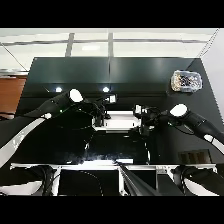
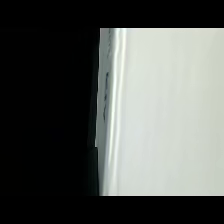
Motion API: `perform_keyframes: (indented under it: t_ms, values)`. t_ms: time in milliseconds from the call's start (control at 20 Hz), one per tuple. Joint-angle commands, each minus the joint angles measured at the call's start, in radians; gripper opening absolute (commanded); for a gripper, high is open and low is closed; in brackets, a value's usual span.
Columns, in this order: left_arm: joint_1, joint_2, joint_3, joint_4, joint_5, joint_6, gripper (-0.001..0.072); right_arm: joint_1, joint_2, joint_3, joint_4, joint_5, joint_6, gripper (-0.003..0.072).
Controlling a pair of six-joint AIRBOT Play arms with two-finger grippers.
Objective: Fold the box and place the chain.
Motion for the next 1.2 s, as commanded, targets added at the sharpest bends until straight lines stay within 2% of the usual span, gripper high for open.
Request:
perform_keyframes:
  t_ms: [0, 650, 900, 1150]
  values:
    - [0.001, -0.001, -0.001, -0.005, 0.002, -0.003, 0.0028, 0.001, -0.039, 0.0, 0.005, -0.003, -0.022, 0.0669]
    - [0.001, -0.001, -0.001, -0.037, 0.003, -0.003, 0.0028, 0.002, -0.089, -0.002, 0.001, -0.035, -0.036, 0.0669]
    - [0.001, -0.001, -0.001, -0.036, 0.002, -0.003, 0.0028, 0.002, -0.089, -0.006, -0.068, -0.034, -0.012, 0.0669]
    - [0.001, -0.001, -0.001, -0.036, 0.003, -0.003, 0.0028, 0.002, -0.089, -0.006, -0.069, -0.035, -0.01, 0.0669]
